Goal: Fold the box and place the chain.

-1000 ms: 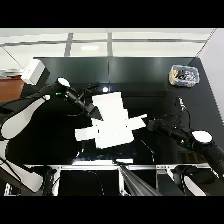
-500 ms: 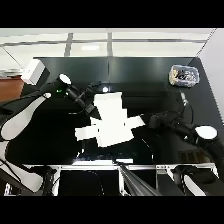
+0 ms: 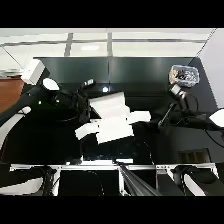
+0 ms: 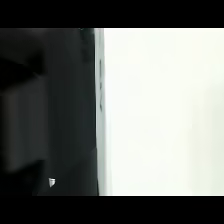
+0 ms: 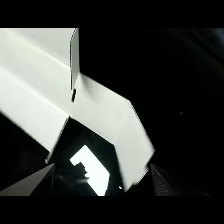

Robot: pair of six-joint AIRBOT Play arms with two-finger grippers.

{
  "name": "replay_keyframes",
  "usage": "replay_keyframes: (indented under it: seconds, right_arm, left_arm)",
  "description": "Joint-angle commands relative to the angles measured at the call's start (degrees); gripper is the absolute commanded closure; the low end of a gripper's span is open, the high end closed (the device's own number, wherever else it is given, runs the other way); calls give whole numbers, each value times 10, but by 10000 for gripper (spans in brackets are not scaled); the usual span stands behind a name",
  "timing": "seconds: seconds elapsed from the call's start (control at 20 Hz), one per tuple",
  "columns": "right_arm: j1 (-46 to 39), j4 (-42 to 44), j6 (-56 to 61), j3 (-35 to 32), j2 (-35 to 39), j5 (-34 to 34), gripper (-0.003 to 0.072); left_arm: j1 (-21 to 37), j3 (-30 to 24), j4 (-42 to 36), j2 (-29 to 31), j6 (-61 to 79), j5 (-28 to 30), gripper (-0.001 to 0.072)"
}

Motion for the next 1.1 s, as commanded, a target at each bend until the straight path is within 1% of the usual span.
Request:
replay_keyframes:
  seconds: [0.0,0.15,0.25,0.4,0.45,0.65,0.8,0.9,1.05]
  right_arm:
    - [53,-30,-75,-36,0,-33,-31]
    - [108,-45,-105,-75,0,-75,-31]
    - [144,-62,-118,-93,0,-111,-31]
    - [184,-79,-135,-102,-7,-159,-31]
    - [190,-87,-139,-102,-12,-165,-31]
    - [211,-83,-168,-102,-50,-165,-31]
    - [251,-71,-170,-102,-90,-168,-30]
    - [277,-72,-170,-102,-108,-202,-31]
    - [294,-65,-170,-102,-119,-250,-31]
  left_arm:
    - [-38,-27,30,14,136,99,684]
    - [-77,-27,37,0,136,183,684]
    - [-90,-27,37,-13,136,203,684]
    - [-97,-27,36,-34,135,196,684]
    - [-97,-27,35,-40,135,194,684]
    - [-97,-27,36,-42,135,190,684]
    - [-97,-27,37,-42,135,190,684]
    - [-97,-27,37,-42,135,190,684]
    - [-97,-27,37,-42,134,188,683]
